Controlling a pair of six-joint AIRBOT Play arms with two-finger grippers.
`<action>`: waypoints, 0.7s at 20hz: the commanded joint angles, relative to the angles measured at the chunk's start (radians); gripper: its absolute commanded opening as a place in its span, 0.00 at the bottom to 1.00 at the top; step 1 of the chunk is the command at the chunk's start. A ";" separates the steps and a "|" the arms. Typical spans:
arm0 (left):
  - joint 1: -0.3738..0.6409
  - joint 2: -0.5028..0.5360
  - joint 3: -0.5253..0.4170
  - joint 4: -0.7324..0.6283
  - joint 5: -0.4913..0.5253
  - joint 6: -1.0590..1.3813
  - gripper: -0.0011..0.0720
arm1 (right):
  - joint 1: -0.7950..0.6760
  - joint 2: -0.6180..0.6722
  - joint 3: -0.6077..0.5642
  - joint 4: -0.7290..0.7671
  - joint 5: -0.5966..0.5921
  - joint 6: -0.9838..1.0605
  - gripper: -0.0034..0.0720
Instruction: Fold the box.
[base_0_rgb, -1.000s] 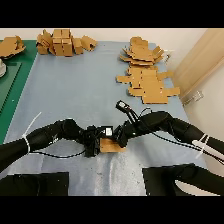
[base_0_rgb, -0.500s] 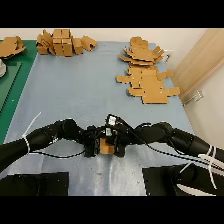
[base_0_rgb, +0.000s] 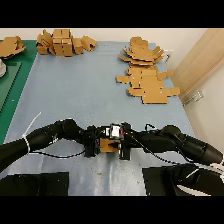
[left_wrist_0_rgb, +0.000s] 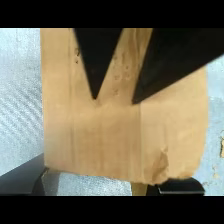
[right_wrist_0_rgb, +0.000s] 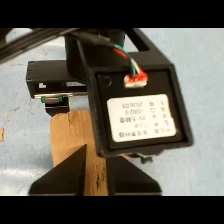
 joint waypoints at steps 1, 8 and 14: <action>0.000 0.001 0.000 0.000 0.000 0.000 0.74 | 0.002 0.007 -0.001 -0.061 -0.055 0.000 0.54; 0.000 0.001 0.000 0.000 0.000 0.000 0.74 | 0.002 0.006 -0.001 -0.152 -0.065 -0.160 0.60; 0.000 0.001 0.000 0.000 0.000 0.000 0.74 | 0.064 0.006 -0.001 -0.143 -0.044 -0.229 0.69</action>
